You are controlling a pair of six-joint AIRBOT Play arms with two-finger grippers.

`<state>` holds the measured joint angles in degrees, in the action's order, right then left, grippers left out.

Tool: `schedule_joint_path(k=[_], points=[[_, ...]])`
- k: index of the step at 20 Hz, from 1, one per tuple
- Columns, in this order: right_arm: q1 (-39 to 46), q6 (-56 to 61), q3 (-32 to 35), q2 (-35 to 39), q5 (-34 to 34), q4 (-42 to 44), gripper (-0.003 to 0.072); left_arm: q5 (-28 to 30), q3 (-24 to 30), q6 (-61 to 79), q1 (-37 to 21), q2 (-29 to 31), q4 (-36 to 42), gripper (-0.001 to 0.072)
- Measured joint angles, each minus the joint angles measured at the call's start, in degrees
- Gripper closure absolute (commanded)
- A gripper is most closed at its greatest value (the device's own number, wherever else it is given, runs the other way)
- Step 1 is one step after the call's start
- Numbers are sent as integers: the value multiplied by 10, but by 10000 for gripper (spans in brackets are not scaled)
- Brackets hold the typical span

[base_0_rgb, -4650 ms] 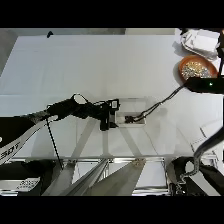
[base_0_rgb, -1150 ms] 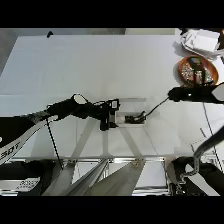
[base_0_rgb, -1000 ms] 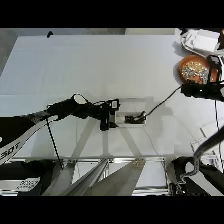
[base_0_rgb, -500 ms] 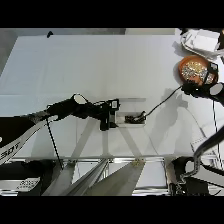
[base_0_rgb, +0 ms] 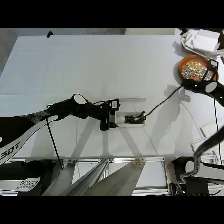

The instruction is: Fold the box and place the chain.

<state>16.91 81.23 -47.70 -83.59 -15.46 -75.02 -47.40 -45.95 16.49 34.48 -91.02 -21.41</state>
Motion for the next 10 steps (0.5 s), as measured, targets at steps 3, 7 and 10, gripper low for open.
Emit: schedule_joint_path(k=[3,7,10], points=[[-14,0,-9,-17,7,2,467,0,0,0,0,0,0,501],[-24,10,-12,-36,2,4,586,0,0,0,0,0,0,501],[-26,15,-13,-43,0,4,673,0,0,0,0,0,0,501]])
